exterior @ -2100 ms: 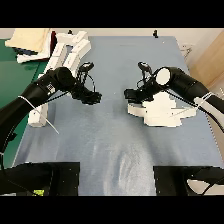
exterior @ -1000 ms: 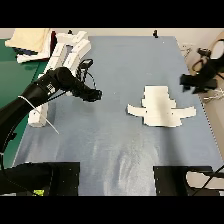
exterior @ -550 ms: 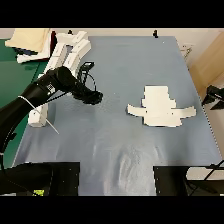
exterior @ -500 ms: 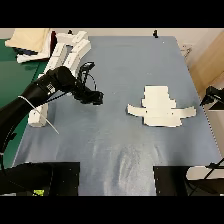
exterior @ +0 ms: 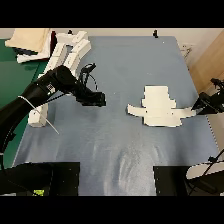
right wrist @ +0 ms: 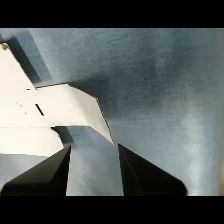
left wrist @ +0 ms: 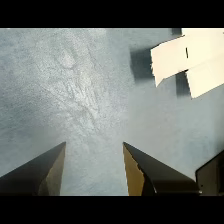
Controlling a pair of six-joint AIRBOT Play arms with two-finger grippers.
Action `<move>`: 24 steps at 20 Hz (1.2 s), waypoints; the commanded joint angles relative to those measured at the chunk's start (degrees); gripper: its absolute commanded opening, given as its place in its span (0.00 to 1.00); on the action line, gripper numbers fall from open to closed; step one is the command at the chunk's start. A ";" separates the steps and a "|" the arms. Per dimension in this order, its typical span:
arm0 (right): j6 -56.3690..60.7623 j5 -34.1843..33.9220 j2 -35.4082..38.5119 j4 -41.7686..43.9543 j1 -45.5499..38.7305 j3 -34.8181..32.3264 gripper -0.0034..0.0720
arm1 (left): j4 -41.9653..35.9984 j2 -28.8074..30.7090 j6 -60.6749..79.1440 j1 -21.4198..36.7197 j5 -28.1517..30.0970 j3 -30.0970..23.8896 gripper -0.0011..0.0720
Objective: Fold the box.
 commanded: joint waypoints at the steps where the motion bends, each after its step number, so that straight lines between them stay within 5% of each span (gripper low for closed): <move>1: -2.71 0.11 -0.87 1.36 -0.07 -0.02 0.62 | -1.27 -0.02 0.07 0.00 -1.51 0.07 0.75; 10: -6.64 1.88 -2.69 12.35 0.50 -1.14 0.52 | -1.95 -0.02 0.07 0.00 -2.64 0.07 0.75; 15: -7.58 3.34 -2.67 12.50 1.16 -4.87 0.32 | -2.80 -0.02 0.09 0.00 -2.67 0.07 0.75; 17: -7.61 4.66 -2.67 13.68 1.16 -5.53 0.08 | -3.76 -0.02 0.07 0.00 -2.69 0.07 0.75; 18: -7.61 5.38 -2.62 15.69 1.18 -5.60 0.05 | -5.14 -0.02 0.04 0.00 -2.71 0.07 0.75; 24: -8.61 1.01 6.43 29.11 12.52 -12.57 0.05 | -6.86 0.04 0.63 3.45 -8.11 3.28 0.75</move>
